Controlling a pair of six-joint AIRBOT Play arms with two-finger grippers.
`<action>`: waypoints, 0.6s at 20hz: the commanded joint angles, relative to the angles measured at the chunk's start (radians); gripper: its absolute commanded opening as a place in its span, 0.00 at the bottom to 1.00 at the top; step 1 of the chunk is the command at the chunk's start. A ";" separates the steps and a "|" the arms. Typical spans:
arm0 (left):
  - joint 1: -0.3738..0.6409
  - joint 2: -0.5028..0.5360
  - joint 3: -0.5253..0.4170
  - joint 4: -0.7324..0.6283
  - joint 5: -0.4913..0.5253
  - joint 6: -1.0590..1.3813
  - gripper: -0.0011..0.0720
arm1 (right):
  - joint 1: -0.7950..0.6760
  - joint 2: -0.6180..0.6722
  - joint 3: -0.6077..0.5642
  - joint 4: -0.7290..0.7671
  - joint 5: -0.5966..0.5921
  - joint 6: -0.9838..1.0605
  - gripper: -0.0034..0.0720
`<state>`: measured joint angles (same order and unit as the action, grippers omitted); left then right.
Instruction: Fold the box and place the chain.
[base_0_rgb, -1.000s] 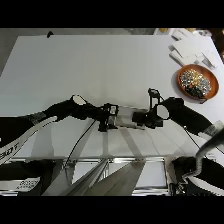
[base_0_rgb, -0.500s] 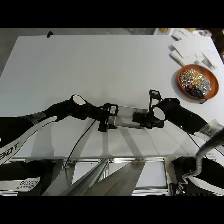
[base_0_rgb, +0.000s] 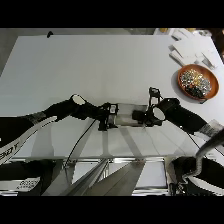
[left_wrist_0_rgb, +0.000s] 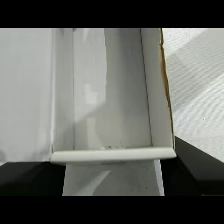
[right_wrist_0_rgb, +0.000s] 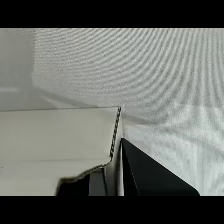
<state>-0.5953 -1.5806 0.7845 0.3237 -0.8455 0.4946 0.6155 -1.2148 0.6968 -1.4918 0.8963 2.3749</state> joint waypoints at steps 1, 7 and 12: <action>-0.001 -0.001 0.001 0.002 -0.004 0.003 0.07 | 0.000 -0.019 0.000 -0.029 0.027 -0.001 0.28; -0.001 -0.001 0.001 0.002 -0.004 0.002 0.07 | 0.000 -0.050 0.000 -0.023 0.070 -0.028 0.10; -0.001 -0.001 0.001 0.002 -0.004 0.002 0.07 | 0.000 -0.049 0.000 -0.023 0.070 -0.051 0.07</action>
<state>-0.5961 -1.5810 0.7849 0.3260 -0.8528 0.4980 0.6163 -1.2625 0.6975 -1.5146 0.9581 2.3379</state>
